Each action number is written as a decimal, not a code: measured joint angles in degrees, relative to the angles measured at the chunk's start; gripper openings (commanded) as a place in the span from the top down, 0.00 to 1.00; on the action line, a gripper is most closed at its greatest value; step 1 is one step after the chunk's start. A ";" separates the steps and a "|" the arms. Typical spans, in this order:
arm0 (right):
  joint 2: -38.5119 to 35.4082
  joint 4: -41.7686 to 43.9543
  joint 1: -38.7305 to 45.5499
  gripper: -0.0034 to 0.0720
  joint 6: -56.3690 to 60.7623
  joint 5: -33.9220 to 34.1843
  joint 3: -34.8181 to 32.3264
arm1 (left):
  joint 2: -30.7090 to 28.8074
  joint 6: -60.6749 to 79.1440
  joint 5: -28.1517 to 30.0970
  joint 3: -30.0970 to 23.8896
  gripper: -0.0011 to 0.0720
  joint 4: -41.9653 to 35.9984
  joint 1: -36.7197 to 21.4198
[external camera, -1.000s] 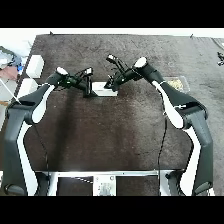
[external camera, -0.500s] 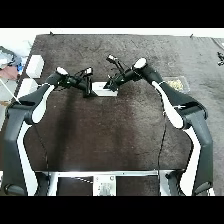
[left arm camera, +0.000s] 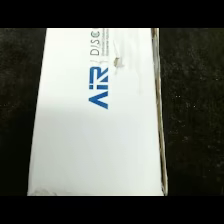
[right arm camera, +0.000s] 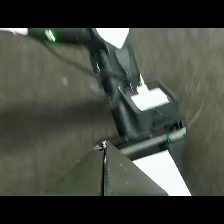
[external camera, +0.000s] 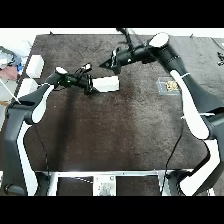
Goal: Fold the box and place the chain.
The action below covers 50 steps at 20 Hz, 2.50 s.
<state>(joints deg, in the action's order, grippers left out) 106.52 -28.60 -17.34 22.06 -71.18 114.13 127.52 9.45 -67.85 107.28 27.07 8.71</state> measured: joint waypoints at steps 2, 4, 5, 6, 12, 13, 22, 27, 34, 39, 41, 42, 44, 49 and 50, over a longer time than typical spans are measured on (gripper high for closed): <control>-1.14 -0.31 -0.15 0.95 0.17 -0.76 -0.22 | -0.09 -1.66 -0.28 0.17 0.90 -0.04 -0.35; -2.03 0.26 -0.07 0.95 0.26 -1.11 -0.55 | -0.46 -2.91 -1.75 1.22 0.90 -0.07 -0.98; -2.16 0.11 -0.04 0.95 0.39 -1.38 -0.94 | -0.61 -3.85 -2.62 2.21 0.90 -0.28 -1.25; -2.21 -0.13 -0.07 0.95 0.42 -1.49 -1.31 | -0.68 -5.11 -3.50 3.23 0.90 -0.28 -1.46; -3.32 2.03 -0.11 0.95 0.52 -3.30 -2.14 | -0.87 -12.17 -6.82 7.93 0.90 -0.63 -3.69; -3.52 2.08 -0.13 0.95 0.55 -3.52 -2.21 | -0.87 -12.66 -7.08 8.20 0.90 -0.90 -4.26; -4.68 4.70 -0.13 0.95 1.51 -5.35 -2.34 | -0.94 -14.01 -10.23 8.96 0.97 -7.82 -12.98; -4.79 6.71 -0.46 0.95 1.97 -6.34 -2.34 | -3.06 -17.73 -6.54 8.98 0.98 -11.23 -18.67; -4.79 7.10 -0.81 0.95 2.10 -6.47 -2.34 | -8.96 -36.28 10.82 8.94 0.98 7.02 -20.94; -4.79 6.34 -0.87 0.95 2.08 -6.43 -2.34 | -9.92 -53.27 20.04 7.08 0.98 22.75 -21.18; -4.79 6.21 -0.87 0.95 2.01 -6.29 -2.34 | -10.03 -57.48 22.27 5.97 0.98 26.93 -21.20; -4.79 5.95 -0.87 0.95 1.95 -6.01 -2.34 | -10.10 -58.95 23.10 5.40 0.98 28.33 -21.20; -4.79 5.86 -0.87 0.95 1.70 -5.46 -2.34 | -10.10 -61.11 24.02 4.20 0.98 30.27 -21.20; -4.79 5.70 -0.87 0.95 1.05 -4.35 -2.34 | -9.99 -68.67 26.38 0.13 0.98 35.30 -21.18; -4.79 5.66 -0.87 0.95 1.01 -4.24 -2.34 | -9.99 -70.34 26.99 -0.72 0.98 36.61 -21.18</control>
<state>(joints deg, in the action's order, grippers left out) 101.73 -22.94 -18.22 23.07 -75.42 111.79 117.54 -60.88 -40.86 106.56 63.68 -12.47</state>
